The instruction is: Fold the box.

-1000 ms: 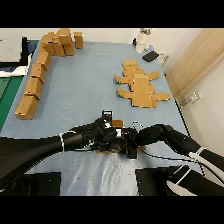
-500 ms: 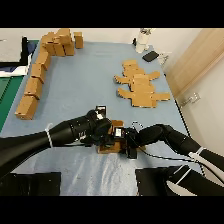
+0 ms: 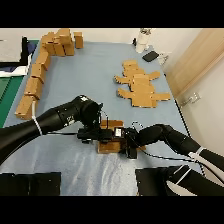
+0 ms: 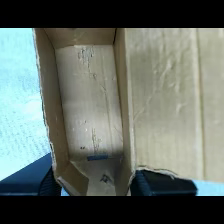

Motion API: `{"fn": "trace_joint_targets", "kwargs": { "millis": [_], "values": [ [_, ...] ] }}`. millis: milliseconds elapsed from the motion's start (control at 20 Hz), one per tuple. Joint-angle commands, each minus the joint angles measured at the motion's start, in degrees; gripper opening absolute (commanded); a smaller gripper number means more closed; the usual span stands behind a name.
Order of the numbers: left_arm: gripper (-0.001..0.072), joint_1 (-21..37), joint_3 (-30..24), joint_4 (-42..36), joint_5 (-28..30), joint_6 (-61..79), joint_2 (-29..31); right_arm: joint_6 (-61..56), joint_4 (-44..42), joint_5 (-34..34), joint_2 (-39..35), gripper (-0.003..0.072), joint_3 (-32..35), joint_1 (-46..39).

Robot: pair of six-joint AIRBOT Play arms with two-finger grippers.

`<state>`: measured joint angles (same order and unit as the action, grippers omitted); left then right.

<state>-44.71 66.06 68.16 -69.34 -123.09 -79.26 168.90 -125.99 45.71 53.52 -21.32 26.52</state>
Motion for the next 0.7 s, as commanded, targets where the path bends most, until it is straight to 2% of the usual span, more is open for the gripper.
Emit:
{"fn": "trace_joint_targets", "kwargs": {
  "millis": [0, 100, 200, 250, 300, 350, 450, 550, 650],
  "values": [
    [0.0501, 1.8, 0.1, -4.0, 0.0, 9.6, 1.2, 0.0, 0.0, 0.0, 0.0, 0.047, 0.0, 0.0],
    [0.05, 3.6, 0.0, -4.8, -1.0, 13.5, 1.6, 0.0, 0.0, 0.0, 0.0, 0.047, 0.0, 0.0],
    [0.05, 7.5, -0.4, -9.2, -2.1, 19.6, 1.9, 0.0, 0.0, 0.0, 0.0, 0.047, 0.0, 0.0],
    [0.0403, 10.1, -1.2, -12.9, -2.4, 26.1, 2.2, 0.0, 0.0, 0.0, 0.0, 0.047, 0.0, 0.0],
    [0.0201, 12.7, -2.2, -16.5, -3.2, 32.4, 2.5, 0.0, 0.0, 0.0, 0.0, 0.047, 0.0, 0.0],
    [0.0112, 15.6, -3.6, -20.2, -3.5, 39.4, 3.0, 0.0, 0.0, 0.0, 0.0, 0.047, 0.0, 0.0],
    [0.0111, 20.6, -6.8, -25.8, -3.0, 52.7, 4.4, 0.0, 0.0, 0.0, 0.0, 0.047, 0.0, 0.0],
    [0.0008, 24.1, -10.3, -27.1, -2.2, 71.1, 5.3, 0.0, 0.0, 0.0, 0.0, 0.047, 0.0, 0.0],
    [0.0007, 24.9, -14.9, -26.4, 1.8, 84.0, 5.7, 0.0, 0.0, 0.0, 0.0, 0.047, 0.0, 0.0]
  ]
}}
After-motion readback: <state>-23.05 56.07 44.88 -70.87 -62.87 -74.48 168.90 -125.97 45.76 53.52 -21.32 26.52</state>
